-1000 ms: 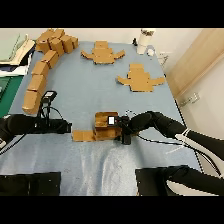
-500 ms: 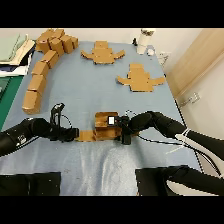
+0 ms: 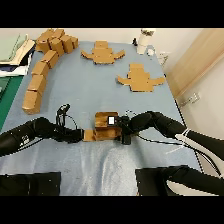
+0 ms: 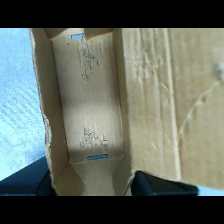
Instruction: Fold the box.
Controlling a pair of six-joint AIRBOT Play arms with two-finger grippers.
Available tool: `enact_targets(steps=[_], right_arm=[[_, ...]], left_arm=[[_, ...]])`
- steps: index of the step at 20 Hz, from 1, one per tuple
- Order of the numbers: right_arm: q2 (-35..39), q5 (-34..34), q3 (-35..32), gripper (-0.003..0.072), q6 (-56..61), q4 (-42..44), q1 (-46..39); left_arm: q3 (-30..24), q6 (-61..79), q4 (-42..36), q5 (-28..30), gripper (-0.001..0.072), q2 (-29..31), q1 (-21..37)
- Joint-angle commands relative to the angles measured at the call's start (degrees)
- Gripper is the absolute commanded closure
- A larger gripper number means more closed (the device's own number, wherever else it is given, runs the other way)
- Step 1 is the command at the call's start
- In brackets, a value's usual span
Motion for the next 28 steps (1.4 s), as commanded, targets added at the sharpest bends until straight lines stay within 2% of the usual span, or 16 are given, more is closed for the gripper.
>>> enact_targets(steps=[1,4,8,9,10,11,15,20,24,26,28], right_arm=[[0.00,0.00,0.02,0.0130,0.00,0.00,0.00],[0.00,0.00,0.02,0.0129,0.00,0.00,0.00],[0.00,0.00,0.02,0.0129,0.00,0.00,0.00],[0.00,0.02,0.02,0.0129,0.00,0.00,0.00],[0.00,0.00,0.02,0.0129,0.00,0.00,0.00],[0.00,0.00,0.02,0.0130,0.00,0.00,0.00],[0.00,0.02,0.02,0.0129,0.00,0.00,0.00],[0.00,0.00,0.02,0.0129,-0.02,0.00,0.00],[0.00,0.00,0.02,0.0129,0.00,0.00,0.00],[0.00,0.00,0.02,0.0130,0.00,0.00,0.00],[0.00,0.00,0.02,0.0129,0.00,0.00,0.00]], left_arm=[[-0.02,9.44,-10.21,-0.94,0.0696,-0.02,-0.07],[0.00,14.78,-17.81,-2.58,0.0695,-0.02,-0.07],[0.61,14.86,-18.84,-3.82,0.0692,-0.02,0.07],[0.90,14.91,-18.73,-3.78,0.0651,-0.02,0.28],[1.20,14.86,-18.67,-3.78,0.0399,-0.02,0.81],[1.44,14.91,-18.67,-3.91,0.0356,-0.02,1.53],[2.34,14.88,-18.69,-3.96,0.0356,-0.02,4.00],[3.63,14.95,-19.50,-4.00,0.0354,-0.07,3.80],[3.69,17.33,-20.61,-3.32,0.0351,-0.96,1.27],[4.09,18.53,-21.40,-3.30,0.0217,-2.51,0.13],[4.26,18.56,-23.74,-3.43,0.0217,-4.07,-0.07]])
